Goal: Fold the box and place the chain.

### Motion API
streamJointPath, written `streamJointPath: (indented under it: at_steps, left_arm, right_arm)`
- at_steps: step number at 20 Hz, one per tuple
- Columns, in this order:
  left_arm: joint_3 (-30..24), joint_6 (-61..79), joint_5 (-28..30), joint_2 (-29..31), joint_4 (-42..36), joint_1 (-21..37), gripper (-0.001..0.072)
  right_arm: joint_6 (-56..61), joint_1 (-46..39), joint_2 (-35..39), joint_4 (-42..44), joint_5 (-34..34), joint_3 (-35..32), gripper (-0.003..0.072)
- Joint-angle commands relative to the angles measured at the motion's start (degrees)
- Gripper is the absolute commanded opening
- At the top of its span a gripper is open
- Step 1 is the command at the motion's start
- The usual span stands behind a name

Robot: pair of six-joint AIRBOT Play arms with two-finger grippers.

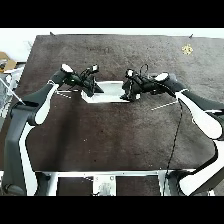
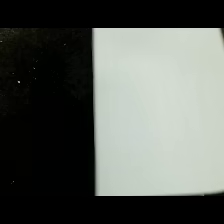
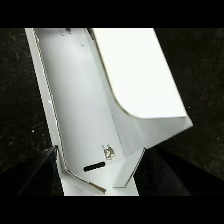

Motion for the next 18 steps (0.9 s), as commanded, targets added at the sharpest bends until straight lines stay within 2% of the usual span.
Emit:
streamJointPath:
  at_steps: [1, 6, 9, 18]
  left_arm:
    - [-0.02, 0.02, -0.02, -0.04, 0.02, -0.04, 0.0010]
    - [-0.02, 0.02, -0.02, -0.04, 0.02, -0.04, 0.0010]
    - [-0.02, 0.02, -0.02, -0.04, 0.02, -0.04, 0.0009]
    - [-0.02, 0.02, -0.02, -0.04, 0.02, -0.04, 0.0010]
  right_arm:
    - [0.42, -0.44, -3.56, 0.11, 6.47, 4.20, 0.0656]
    - [0.42, -0.63, -10.16, 0.20, 12.74, 10.93, 0.0655]
    - [0.37, -0.66, -12.92, 1.38, 14.19, 12.90, 0.0655]
    - [-3.54, -0.42, -14.58, 2.89, 15.15, 13.22, 0.0653]
